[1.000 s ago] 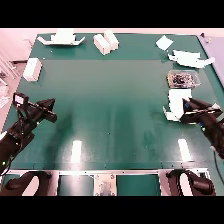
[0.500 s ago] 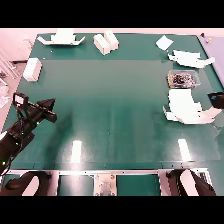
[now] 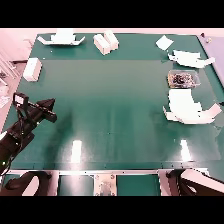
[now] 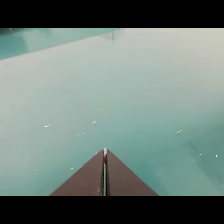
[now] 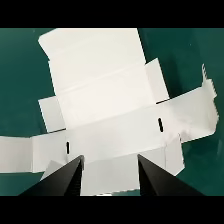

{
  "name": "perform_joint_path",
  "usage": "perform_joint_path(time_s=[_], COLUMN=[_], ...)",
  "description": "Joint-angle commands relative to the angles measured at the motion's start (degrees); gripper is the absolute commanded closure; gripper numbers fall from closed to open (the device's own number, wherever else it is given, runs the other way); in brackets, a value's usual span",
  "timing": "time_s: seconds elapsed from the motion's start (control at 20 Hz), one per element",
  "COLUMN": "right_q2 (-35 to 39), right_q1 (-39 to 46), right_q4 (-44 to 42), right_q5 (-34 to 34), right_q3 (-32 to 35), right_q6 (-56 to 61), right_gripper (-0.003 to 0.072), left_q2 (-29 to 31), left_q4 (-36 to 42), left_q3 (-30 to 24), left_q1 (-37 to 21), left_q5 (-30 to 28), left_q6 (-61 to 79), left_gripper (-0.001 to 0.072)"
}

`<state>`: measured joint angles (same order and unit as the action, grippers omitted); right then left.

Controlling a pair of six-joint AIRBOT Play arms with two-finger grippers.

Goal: Fold the box and place the chain.

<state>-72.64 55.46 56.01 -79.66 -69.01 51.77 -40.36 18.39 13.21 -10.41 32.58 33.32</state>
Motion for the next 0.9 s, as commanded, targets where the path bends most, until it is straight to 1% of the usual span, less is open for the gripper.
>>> perform_joint_path(time_s=[0.0,0.1,0.15,0.25,0.4,0.5,0.65,0.85], right_q2=[-8.52,-11.21,-12.41,-14.38,-17.64,-20.63,-25.11,-29.31], right_q1=[0.61,0.61,0.61,0.57,-0.07,-1.16,-3.26,-4.74], right_q4=[3.48,7.17,9.03,12.72,15.52,15.82,15.85,15.61], right_q5=[-5.25,-5.29,-5.38,-5.55,-6.45,-8.37,-10.47,-10.71], right_q3=[-7.69,-12.39,-14.99,-19.71,-24.44,-26.34,-27.78,-27.8], right_q6=[-0.46,0.13,0.39,1.01,1.57,1.55,1.11,0.5], right_gripper=[0.0269,0.0267,0.0244,0.0245,0.0242,0.0183,0.018,0.0168], left_q2=[0.04,0.04,0.04,0.04,0.04,0.04,0.04,0.04], left_q4=[-0.02,-0.02,-0.02,-0.02,-0.02,-0.02,-0.02,-0.02], left_q3=[-0.02,-0.02,-0.02,-0.02,-0.02,-0.02,-0.02,-0.02], left_q1=[0.0,0.0,0.0,0.0,0.0,0.0,0.0,0.0], left_q5=[0.02,0.0,0.0,0.02,0.0,0.02,0.02,0.02], left_q6=[0.02,0.02,0.02,0.02,0.02,0.02,0.0,-0.02], left_gripper=[0.0688,0.0688,0.0688,0.0688,0.0688,0.0688,0.0688,0.0688])
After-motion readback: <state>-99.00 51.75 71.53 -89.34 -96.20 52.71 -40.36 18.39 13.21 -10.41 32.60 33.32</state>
